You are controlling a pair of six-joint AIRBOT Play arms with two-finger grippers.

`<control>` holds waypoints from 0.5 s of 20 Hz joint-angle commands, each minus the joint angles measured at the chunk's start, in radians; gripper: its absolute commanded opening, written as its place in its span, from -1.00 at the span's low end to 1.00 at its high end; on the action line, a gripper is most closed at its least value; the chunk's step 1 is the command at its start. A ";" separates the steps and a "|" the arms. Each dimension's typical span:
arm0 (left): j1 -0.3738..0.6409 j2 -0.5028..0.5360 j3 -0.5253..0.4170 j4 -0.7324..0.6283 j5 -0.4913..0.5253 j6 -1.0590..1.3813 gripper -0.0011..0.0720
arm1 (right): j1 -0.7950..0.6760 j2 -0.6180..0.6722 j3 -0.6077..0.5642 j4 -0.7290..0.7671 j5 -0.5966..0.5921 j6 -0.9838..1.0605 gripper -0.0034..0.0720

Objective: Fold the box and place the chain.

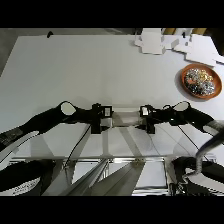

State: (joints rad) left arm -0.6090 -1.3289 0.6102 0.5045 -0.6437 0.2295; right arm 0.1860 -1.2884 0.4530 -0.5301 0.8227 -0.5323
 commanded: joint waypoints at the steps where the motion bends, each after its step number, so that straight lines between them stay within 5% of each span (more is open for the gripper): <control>1: -0.011 -0.033 -0.009 -0.135 0.039 0.130 0.75 | 0.000 0.000 0.000 0.000 0.000 0.000 0.15; 10: -0.008 -0.037 -0.010 -0.153 -0.012 0.129 0.95 | 0.000 0.000 0.000 0.000 0.000 0.000 0.15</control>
State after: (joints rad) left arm -0.6182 -1.3632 0.6014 0.3676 -0.6270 0.3523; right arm 0.1856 -1.2884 0.4530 -0.5308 0.8238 -0.5339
